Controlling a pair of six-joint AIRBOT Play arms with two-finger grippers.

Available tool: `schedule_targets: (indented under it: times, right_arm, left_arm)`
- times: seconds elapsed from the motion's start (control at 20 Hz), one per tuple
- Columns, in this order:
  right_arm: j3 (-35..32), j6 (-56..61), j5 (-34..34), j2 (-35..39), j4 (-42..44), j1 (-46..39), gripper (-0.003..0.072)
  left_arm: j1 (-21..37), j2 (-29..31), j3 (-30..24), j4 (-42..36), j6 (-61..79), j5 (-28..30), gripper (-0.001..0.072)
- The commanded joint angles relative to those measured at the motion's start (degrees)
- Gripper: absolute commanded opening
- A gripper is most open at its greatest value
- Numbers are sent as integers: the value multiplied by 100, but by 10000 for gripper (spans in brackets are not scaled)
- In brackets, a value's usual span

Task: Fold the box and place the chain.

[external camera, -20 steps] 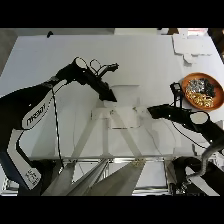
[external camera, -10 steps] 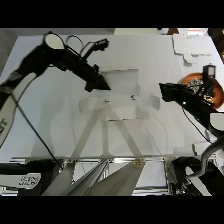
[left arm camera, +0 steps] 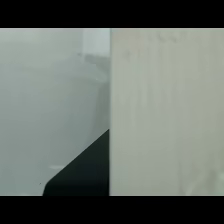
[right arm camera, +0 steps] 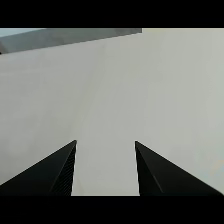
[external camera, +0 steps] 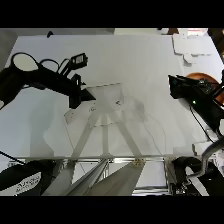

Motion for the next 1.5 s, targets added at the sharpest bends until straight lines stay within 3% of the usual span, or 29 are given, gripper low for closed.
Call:
schedule_targets:
  times: [0.0, 0.35, 1.0, 1.45]
  right_arm:
    - [2, 20, 74, 26, -22, -2, 400]
    - [2, 20, 79, 26, -87, -2, 400]
    - [0, 20, 422, 26, -280, -2, 399]
    - [0, 20, 509, 26, -284, -2, 400]
  left_arm:
    - [7, -391, -439, -227, 669, 533, -1]
    - [-236, -1495, -437, -1235, 2634, 994, -2]
    - [-407, -1814, -433, -774, 2811, 1491, -2]
    - [-404, -1899, -433, -514, 2710, 1488, 0]
